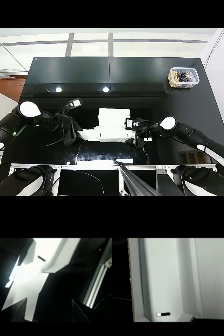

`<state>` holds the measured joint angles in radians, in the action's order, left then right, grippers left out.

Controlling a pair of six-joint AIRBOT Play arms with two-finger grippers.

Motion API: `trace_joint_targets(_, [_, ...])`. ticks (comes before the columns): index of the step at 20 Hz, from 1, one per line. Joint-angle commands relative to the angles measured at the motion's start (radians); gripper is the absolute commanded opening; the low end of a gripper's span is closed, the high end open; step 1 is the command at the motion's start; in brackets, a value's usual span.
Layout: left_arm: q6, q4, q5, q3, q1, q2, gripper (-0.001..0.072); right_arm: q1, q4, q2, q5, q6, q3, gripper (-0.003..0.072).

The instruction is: Fold the box and place the chain.

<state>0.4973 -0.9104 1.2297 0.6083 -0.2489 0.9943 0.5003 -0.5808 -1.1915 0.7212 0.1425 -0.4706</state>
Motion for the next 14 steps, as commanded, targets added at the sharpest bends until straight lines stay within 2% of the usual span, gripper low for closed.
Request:
trace_joint_targets(1, [-0.087,-0.043,-0.109,-0.006,-0.074,0.003,0.0628,0.001,0.000,-0.001,0.000,0.000,0.000,0.0407])
trace_joint_targets(4, [-0.086,-0.045,-0.178,-0.005,-0.089,0.004,0.0624,0.001,0.000,-0.001,0.000,0.000,0.000,0.0407])
trace_joint_targets(11, [-0.045,-0.081,-0.183,-0.005,-0.089,0.026,0.0627,0.001,0.000,-0.001,0.000,0.000,0.000,0.0407])
trace_joint_targets(14, [-0.238,-0.062,-0.176,-0.005,-0.093,0.074,0.0628,0.001,0.000,-0.001,0.000,0.000,0.000,0.0407])
